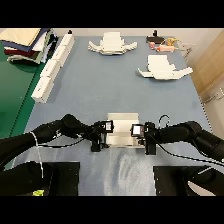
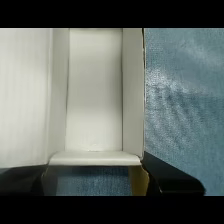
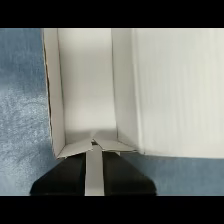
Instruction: Fold the box.
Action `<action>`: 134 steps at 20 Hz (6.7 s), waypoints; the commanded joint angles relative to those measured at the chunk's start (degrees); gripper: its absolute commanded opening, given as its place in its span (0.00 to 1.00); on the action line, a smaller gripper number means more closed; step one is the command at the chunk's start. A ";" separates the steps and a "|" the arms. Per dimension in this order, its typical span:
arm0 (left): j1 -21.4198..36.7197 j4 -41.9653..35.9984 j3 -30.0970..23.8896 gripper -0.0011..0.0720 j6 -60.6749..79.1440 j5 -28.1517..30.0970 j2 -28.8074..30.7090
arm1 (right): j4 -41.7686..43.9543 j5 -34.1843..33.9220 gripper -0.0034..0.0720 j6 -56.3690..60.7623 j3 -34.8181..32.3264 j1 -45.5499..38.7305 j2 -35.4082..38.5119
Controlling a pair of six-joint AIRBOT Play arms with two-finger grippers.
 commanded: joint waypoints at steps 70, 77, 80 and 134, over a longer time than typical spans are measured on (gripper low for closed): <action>0.02 0.00 0.02 0.73 0.00 0.02 -0.04 | -14.38 -14.64 0.71 91.65 13.57 6.29 -7.87; 0.02 0.00 0.02 0.73 0.00 0.02 -0.04 | -22.84 -17.55 0.70 104.94 15.96 11.93 -8.90; 0.02 0.00 0.02 0.73 0.00 0.04 -0.04 | -23.43 -17.62 0.67 106.81 16.90 14.23 -11.52; 0.02 0.00 0.02 0.73 0.00 0.04 -0.04 | -27.12 -22.05 0.28 116.28 23.91 16.96 -22.75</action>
